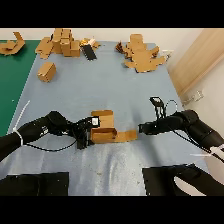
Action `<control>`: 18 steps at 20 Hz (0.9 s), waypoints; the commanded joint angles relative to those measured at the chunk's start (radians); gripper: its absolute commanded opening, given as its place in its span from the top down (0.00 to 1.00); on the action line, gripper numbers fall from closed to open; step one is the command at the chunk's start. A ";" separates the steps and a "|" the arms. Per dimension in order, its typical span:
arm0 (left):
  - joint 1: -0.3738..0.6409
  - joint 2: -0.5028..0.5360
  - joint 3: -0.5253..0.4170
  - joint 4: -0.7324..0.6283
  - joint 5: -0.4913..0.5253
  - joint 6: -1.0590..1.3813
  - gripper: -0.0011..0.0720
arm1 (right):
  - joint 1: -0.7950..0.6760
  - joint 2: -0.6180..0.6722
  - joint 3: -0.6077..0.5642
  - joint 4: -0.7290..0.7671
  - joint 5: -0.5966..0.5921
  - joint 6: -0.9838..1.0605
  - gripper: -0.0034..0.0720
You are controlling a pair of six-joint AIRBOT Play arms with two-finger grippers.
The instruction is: Fold the box.
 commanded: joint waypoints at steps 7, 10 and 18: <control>0.000 0.001 0.000 0.000 0.000 0.000 0.47 | 0.037 -0.121 -0.063 0.351 0.180 -0.126 0.95; 0.000 0.001 0.000 0.000 0.000 0.000 0.47 | 0.071 -0.162 -0.063 0.395 0.203 -0.151 0.95; 0.000 0.001 0.000 0.000 0.000 0.000 0.47 | 0.158 -0.115 -0.054 0.502 0.229 -0.176 0.95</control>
